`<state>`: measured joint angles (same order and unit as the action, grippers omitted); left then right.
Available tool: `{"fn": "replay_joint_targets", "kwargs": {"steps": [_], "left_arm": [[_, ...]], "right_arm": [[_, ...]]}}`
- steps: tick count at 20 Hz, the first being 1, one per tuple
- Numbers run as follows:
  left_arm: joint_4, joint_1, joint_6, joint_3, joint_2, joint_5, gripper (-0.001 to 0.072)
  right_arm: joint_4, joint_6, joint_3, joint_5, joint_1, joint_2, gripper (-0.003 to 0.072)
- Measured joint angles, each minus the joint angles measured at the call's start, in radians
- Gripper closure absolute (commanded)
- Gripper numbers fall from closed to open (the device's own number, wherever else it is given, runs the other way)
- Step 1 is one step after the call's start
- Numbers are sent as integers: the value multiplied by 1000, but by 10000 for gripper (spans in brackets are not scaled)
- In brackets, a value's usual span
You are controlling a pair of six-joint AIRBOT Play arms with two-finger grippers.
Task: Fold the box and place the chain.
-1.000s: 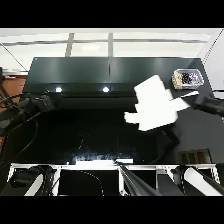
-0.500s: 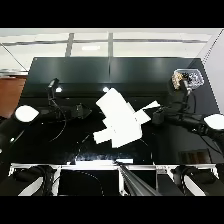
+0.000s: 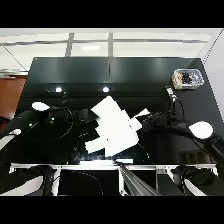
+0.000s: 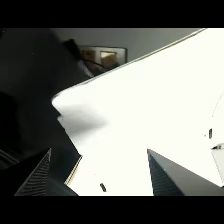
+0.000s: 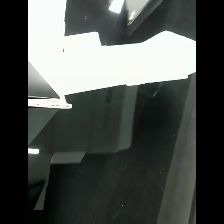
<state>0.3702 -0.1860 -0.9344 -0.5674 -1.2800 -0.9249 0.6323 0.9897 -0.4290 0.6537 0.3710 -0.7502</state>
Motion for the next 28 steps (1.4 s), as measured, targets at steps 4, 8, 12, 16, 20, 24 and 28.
{"fn": "replay_joint_targets", "kwargs": {"steps": [4, 8, 12, 16, 20, 24, 28], "left_arm": [[-66, -24, 103, 0, -89, -58, 10], [-166, -57, 267, 0, -160, -126, 11], [-267, -61, 455, 0, -216, -224, 13], [-275, -55, 603, 0, -235, -317, 49], [-214, -59, 670, -3, -241, -348, 351], [-163, -61, 697, -11, -242, -363, 682], [-148, -61, 690, -46, -242, -361, 683]], "right_arm": [[8, 21, 5, -22, 19, 0, 639], [9, 30, 6, -29, 24, 0, 639], [9, 36, 6, -34, 25, 0, 639], [8, 39, 6, -33, 25, 0, 638], [8, 39, 6, -33, 25, 0, 638], [9, 39, 6, -34, 25, 0, 633], [16, 56, 4, -36, 20, 0, -33]]}}
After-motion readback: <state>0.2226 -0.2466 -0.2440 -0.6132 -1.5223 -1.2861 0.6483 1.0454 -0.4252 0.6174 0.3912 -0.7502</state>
